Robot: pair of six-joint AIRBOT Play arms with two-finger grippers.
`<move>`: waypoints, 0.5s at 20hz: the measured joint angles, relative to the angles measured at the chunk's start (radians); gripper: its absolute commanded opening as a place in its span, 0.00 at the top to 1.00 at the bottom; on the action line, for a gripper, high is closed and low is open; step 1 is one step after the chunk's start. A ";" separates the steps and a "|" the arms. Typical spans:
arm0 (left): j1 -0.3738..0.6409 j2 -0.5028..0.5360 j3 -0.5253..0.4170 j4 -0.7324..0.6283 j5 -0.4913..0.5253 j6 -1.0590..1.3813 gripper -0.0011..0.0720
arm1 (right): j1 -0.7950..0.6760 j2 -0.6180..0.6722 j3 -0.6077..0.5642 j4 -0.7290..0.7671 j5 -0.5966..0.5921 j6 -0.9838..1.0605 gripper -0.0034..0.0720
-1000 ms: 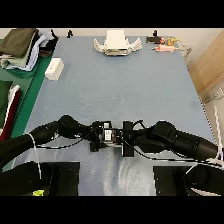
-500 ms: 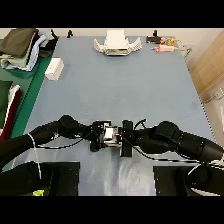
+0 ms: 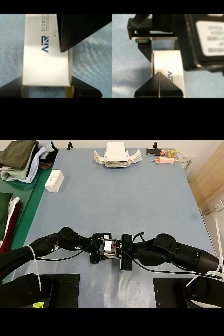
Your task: Fold the box.
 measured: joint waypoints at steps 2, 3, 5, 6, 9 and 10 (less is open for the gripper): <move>0.000 0.000 0.000 0.000 0.000 0.000 0.34 | 0.000 -0.010 0.001 0.002 0.000 0.000 0.95; 0.000 0.000 0.000 0.000 0.000 0.000 0.34 | 0.000 -0.013 0.001 0.002 -0.005 0.000 0.95; 0.000 0.000 0.000 0.001 0.000 0.000 0.34 | 0.000 -0.019 0.001 0.004 -0.009 0.000 0.95; 0.000 0.000 0.000 0.001 0.000 0.000 0.34 | 0.000 -0.021 0.001 0.004 -0.011 0.000 0.95; 0.000 0.000 0.000 0.000 0.000 0.000 0.34 | -0.001 -0.023 0.001 0.003 -0.016 0.001 0.95; 0.000 0.000 0.000 0.000 0.000 0.000 0.34 | 0.000 -0.020 0.001 0.003 -0.016 0.000 0.95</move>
